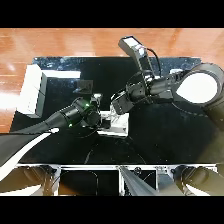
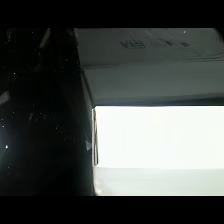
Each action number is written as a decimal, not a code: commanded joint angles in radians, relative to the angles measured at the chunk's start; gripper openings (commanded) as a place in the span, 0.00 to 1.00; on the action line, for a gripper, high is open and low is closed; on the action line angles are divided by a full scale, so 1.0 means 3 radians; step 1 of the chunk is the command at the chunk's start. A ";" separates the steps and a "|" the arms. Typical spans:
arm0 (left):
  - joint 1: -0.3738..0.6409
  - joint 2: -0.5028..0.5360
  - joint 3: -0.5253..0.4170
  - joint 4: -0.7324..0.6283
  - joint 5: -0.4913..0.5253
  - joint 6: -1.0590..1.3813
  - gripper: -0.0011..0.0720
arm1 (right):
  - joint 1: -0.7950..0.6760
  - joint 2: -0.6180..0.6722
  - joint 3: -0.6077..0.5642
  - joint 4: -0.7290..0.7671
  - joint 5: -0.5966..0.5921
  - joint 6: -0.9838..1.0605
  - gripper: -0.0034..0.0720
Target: Fold the box and place the chain.
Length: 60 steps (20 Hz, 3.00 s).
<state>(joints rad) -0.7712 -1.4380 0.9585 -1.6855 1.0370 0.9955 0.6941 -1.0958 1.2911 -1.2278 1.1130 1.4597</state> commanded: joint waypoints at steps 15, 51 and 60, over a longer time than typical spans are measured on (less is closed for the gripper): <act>0.0001 0.0001 0.0000 0.0003 0.0017 0.0000 0.04 | -0.0009 0.0301 0.0003 0.0051 0.0900 -0.0078 0.09; 0.0001 0.0001 0.0000 0.0003 0.0020 0.0000 0.04 | 0.0060 -0.0220 -0.0628 0.0126 0.0020 -0.0113 0.82; 0.0001 0.0001 0.0000 0.0001 0.0022 0.0000 0.04 | -0.0793 0.0211 -0.0628 -0.0027 0.0710 -0.0132 0.83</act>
<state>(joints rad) -0.7712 -1.4380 0.9585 -1.6848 1.0435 0.9955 0.5610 -1.0870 1.1034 -1.2175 1.2232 1.4204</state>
